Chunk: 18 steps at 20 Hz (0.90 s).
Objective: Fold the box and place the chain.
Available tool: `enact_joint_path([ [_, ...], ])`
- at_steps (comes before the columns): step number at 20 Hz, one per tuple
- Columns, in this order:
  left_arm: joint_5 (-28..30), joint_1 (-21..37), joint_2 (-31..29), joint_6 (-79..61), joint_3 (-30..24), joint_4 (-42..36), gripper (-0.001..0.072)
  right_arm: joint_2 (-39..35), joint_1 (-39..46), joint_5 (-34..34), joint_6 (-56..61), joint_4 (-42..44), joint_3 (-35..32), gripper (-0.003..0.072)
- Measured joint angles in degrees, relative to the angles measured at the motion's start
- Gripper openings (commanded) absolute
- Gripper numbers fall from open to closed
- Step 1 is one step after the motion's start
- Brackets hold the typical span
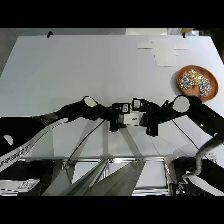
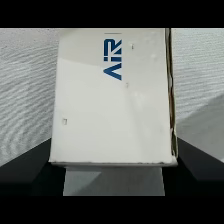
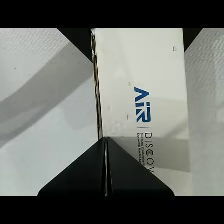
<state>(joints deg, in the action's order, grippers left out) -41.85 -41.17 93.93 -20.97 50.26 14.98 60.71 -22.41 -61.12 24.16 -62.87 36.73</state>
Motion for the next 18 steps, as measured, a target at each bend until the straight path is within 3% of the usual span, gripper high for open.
enact_joint_path([
  [5, -0.02, -0.02, 0.0, 0.13, 0.0, -0.04, 0.0333, -8.02, 2.95, 0.02, 3.34, -3.06, 0.07, 0.0016],
  [10, -0.02, -0.02, 0.0, 0.09, 0.0, -0.02, 0.0333, -14.99, 13.27, -0.94, 23.67, -12.26, 0.15, 0.0015],
  [13, -0.02, -0.02, 0.0, 0.04, 0.0, -0.02, 0.0333, -15.41, 19.08, -5.14, 37.97, -15.74, 0.15, 0.0015],
  [18, -0.02, -0.02, 0.0, 0.0, 0.0, -0.02, 0.0333, -13.84, 22.43, -14.49, 50.75, -23.58, 0.15, 0.0016],
])
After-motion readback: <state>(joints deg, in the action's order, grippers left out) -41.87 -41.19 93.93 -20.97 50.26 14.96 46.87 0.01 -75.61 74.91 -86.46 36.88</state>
